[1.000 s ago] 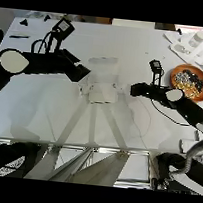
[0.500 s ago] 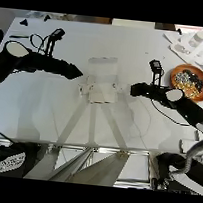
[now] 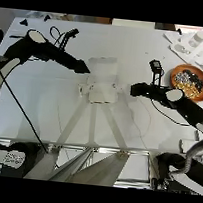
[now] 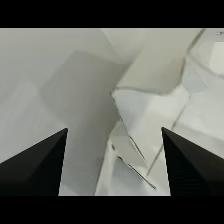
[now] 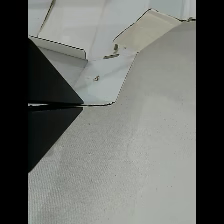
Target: Fold the box and place the chain.
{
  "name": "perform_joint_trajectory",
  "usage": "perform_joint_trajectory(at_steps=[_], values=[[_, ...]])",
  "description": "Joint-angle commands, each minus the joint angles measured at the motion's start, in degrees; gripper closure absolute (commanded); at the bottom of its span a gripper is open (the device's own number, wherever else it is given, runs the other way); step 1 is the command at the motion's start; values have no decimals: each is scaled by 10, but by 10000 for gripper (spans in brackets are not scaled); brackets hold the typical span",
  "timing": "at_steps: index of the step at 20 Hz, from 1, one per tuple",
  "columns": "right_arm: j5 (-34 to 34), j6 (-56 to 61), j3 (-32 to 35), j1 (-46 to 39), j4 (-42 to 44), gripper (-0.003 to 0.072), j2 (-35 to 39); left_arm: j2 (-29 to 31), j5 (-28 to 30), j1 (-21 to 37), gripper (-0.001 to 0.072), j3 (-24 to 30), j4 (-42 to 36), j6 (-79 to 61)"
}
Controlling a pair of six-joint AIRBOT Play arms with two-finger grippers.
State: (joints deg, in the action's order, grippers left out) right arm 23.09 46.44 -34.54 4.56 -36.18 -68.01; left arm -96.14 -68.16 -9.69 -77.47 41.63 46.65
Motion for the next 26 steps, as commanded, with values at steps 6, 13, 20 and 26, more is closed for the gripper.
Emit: perform_joint_trajectory(at_steps=[6,13,20,26], values=[[0,0,0,1,0,677,0,-26,39,-41,77,-17,4,-98],[0,0,0,1,0,677,0,-50,35,-54,85,-17,-5,-160],[0,0,0,1,0,677,0,-70,33,-54,679,-17,-11,-186],[0,0,0,1,0,677,0,-70,32,-54,699,-17,-11,-197]])
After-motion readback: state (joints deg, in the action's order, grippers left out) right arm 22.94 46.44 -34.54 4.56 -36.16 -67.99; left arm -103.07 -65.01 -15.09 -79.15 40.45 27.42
